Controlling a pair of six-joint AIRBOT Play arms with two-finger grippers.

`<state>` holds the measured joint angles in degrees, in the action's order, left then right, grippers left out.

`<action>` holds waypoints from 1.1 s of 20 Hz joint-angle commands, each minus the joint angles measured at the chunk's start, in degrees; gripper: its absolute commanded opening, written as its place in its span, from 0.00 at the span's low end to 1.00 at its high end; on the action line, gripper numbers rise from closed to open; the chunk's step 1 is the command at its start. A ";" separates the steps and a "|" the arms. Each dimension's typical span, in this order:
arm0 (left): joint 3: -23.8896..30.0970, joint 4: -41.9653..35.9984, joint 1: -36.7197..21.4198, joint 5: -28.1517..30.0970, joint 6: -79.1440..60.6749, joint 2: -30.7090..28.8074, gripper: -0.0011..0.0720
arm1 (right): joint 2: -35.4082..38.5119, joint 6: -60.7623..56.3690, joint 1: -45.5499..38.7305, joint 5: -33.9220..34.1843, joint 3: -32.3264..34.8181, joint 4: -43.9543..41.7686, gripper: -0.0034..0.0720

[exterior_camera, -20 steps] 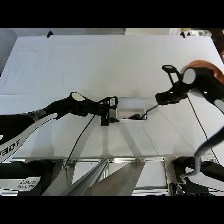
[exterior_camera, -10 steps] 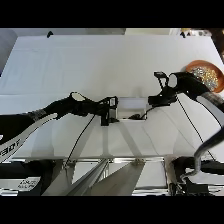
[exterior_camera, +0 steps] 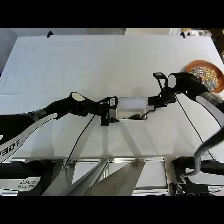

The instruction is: Fold the box and place the chain.

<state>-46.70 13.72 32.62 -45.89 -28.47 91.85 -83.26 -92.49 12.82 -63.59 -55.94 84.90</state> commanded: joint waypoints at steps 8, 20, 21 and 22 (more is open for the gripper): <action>0.02 0.02 -0.02 0.00 -0.02 -0.02 0.20 | 25.53 9.25 -0.02 -6.05 -0.07 -5.88 0.06; 0.02 0.02 -0.02 0.02 0.00 -0.02 0.20 | 36.96 18.05 -0.02 -1.73 -0.11 -41.13 0.07; 0.02 0.02 -0.02 0.02 0.00 -0.02 0.20 | 36.96 18.69 -0.02 -1.70 -0.11 -42.93 0.07; 0.02 0.02 -0.02 0.02 0.00 -0.02 0.20 | 36.96 19.30 -0.02 -1.64 -0.11 -43.41 0.07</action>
